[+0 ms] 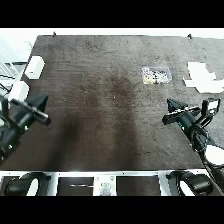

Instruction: Fold the box and place the chain.

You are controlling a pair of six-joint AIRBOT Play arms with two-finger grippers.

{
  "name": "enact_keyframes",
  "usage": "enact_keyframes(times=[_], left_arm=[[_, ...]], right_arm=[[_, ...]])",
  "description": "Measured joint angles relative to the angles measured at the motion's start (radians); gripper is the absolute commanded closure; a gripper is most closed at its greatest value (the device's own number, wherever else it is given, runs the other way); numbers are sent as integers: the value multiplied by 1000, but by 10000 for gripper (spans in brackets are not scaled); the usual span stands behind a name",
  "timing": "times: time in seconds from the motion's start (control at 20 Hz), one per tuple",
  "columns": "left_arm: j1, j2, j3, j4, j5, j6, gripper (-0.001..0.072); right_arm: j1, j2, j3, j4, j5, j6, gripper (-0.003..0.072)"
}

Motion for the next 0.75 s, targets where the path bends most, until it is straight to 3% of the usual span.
enact_keyframes(times=[0.25,0.75], left_arm=[[-1,90,-145,-7,17,-1,690],[-1,111,-185,-10,-9,11,688]], right_arm=[[0,0,-9,-30,12,1,673],[0,0,-22,-40,16,2,673]])
